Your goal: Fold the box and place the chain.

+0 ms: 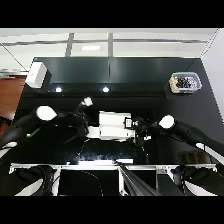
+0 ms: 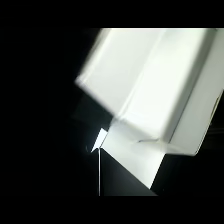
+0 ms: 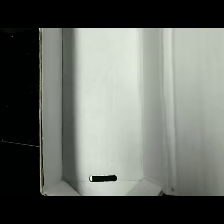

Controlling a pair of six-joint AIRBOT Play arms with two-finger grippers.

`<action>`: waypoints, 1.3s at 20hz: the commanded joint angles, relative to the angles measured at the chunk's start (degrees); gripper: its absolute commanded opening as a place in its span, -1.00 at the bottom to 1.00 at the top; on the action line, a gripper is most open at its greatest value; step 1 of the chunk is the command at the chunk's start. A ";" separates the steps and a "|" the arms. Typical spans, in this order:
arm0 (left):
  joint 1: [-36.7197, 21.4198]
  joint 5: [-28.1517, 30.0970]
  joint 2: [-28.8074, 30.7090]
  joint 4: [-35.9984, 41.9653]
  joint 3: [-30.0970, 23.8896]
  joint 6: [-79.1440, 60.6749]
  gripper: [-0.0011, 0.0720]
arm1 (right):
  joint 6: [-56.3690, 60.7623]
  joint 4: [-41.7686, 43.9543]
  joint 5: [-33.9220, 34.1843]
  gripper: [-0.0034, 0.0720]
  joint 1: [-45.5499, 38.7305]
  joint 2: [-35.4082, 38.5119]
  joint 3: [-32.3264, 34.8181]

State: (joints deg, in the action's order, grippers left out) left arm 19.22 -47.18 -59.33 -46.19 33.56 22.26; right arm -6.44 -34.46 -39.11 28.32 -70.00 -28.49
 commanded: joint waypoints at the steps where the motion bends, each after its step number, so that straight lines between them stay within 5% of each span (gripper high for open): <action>1: -11.26 -4.44 6.58 -5.33 0.04 16.96 -0.90 | -0.02 -0.02 -0.04 0.25 0.02 -0.04 0.00; 5: -26.45 -8.41 6.62 -9.88 -0.55 53.64 -0.90 | -0.02 -0.02 -0.04 0.25 0.02 -0.04 0.00; 8: -31.28 -21.44 1.14 -6.78 -1.07 54.97 -0.90 | -0.02 -0.02 -0.04 0.25 0.02 -0.04 0.00; 11: -28.20 -26.69 -7.45 -5.25 -1.70 53.09 -0.90 | -0.02 -0.02 -0.04 0.25 0.02 -0.04 0.00; 18: -14.88 -18.71 -18.95 7.43 -1.84 46.42 -0.90 | -0.02 -0.02 -0.04 0.25 0.02 -0.02 0.00; 26: -12.41 -17.40 -20.15 13.64 -1.81 38.60 -0.90 | -0.02 -0.02 -0.04 0.25 0.02 -0.02 0.00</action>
State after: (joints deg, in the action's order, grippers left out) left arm 6.28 -64.38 -79.13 -34.92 31.75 63.86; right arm -6.46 -34.50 -39.13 28.32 -70.00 -28.49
